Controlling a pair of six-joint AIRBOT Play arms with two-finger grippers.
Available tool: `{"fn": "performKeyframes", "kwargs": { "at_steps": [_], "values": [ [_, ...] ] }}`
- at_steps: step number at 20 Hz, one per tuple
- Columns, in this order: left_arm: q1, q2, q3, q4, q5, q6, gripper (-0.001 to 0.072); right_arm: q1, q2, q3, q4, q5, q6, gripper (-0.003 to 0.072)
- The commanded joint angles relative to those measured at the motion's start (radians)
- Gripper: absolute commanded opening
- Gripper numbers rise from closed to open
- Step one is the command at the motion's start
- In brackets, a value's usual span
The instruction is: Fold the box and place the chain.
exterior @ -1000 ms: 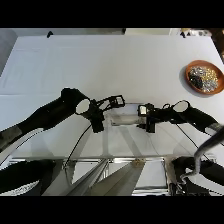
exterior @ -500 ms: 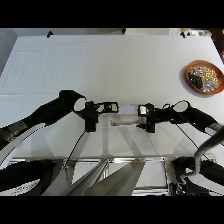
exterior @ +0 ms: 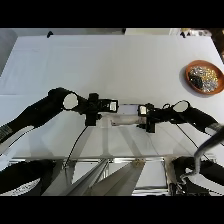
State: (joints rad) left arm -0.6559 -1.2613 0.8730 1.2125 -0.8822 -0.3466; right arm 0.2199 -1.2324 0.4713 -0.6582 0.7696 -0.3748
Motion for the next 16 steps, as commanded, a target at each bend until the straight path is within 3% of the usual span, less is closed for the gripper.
{"fn": "performKeyframes", "kwargs": {
  "at_steps": [1, 7, 16],
  "values": [
    [0.007, -0.01, -0.001, -0.026, 0.008, 0.037, 0.0294, 0.0, 0.0, 0.0, 0.0, 0.0, 0.0, 0.032],
    [0.002, -0.1, -0.001, -0.094, 0.003, 0.037, 0.0293, 0.0, 0.0, 0.0, 0.0, 0.0, 0.0, 0.032],
    [-0.036, -0.128, -0.001, -0.132, -0.028, 0.037, 0.0274, 0.0, 0.0, 0.0, 0.0, 0.0, 0.0, 0.032]
  ]
}}
